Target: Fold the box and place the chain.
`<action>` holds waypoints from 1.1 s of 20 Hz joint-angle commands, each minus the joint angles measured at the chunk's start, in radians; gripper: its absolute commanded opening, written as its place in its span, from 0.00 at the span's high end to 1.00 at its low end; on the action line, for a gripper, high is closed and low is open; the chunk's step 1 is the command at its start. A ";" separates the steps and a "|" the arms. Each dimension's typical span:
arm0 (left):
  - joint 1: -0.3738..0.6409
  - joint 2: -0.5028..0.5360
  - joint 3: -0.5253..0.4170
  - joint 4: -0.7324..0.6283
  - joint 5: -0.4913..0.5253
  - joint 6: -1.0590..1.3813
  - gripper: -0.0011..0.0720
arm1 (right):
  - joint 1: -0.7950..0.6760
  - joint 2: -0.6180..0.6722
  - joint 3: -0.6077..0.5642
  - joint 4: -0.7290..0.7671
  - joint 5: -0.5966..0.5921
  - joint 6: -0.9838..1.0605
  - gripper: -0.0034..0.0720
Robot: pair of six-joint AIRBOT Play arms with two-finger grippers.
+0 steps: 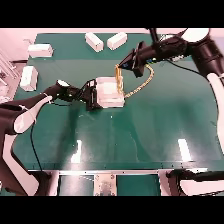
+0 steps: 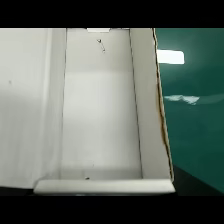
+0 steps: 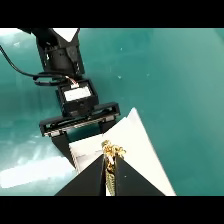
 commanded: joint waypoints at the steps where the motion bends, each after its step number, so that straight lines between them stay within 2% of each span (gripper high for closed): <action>1: 0.000 0.000 0.000 0.000 0.000 0.000 0.47 | 0.008 -0.084 -0.001 0.002 0.005 0.028 0.94; 7: 0.000 0.000 0.000 0.000 0.000 0.000 0.47 | 0.019 -0.213 -0.064 0.039 0.005 0.039 0.93; 9: 0.000 0.000 0.000 0.000 0.000 0.000 0.47 | 0.020 -0.238 -0.071 0.039 0.005 0.039 0.57; 11: 0.000 0.000 0.000 0.000 0.000 0.000 0.47 | 0.013 -0.234 -0.072 0.039 0.005 0.038 0.50; 14: 0.000 0.000 0.000 0.000 0.000 0.000 0.47 | -0.026 -0.207 -0.067 0.038 0.009 0.035 0.36; 22: 0.000 0.000 0.000 0.000 0.000 0.000 0.47 | -0.251 -0.177 -0.105 -0.033 0.024 -0.214 0.35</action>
